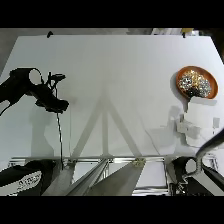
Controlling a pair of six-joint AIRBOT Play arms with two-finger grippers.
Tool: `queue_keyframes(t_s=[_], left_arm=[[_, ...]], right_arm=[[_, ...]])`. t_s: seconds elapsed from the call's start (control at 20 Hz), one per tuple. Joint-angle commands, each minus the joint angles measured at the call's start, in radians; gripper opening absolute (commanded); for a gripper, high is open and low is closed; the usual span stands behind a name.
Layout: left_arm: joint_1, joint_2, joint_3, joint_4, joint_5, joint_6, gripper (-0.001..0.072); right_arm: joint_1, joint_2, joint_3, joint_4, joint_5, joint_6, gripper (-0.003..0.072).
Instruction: Fold the box and place the chain.
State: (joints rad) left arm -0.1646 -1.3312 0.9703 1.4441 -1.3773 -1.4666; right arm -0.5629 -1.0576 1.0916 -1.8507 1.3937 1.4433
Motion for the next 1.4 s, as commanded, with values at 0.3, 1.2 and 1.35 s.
queue_keyframes(t_s=[0.3,1.2,1.35], left_arm=[[0.001,0.001,0.000,0.000,0.000,0.000,0.0010],[0.001,0.001,0.000,0.000,0.000,0.000,0.0010],[0.001,0.001,0.000,0.000,0.000,0.000,0.0010]], right_arm=[[-0.397,-0.256,0.010,0.124,-0.015,-0.308,0.0520],[-0.448,-0.457,0.010,0.173,-0.098,-0.476,0.0236],[-0.447,-0.459,0.010,0.233,-0.035,-0.502,0.0020]])
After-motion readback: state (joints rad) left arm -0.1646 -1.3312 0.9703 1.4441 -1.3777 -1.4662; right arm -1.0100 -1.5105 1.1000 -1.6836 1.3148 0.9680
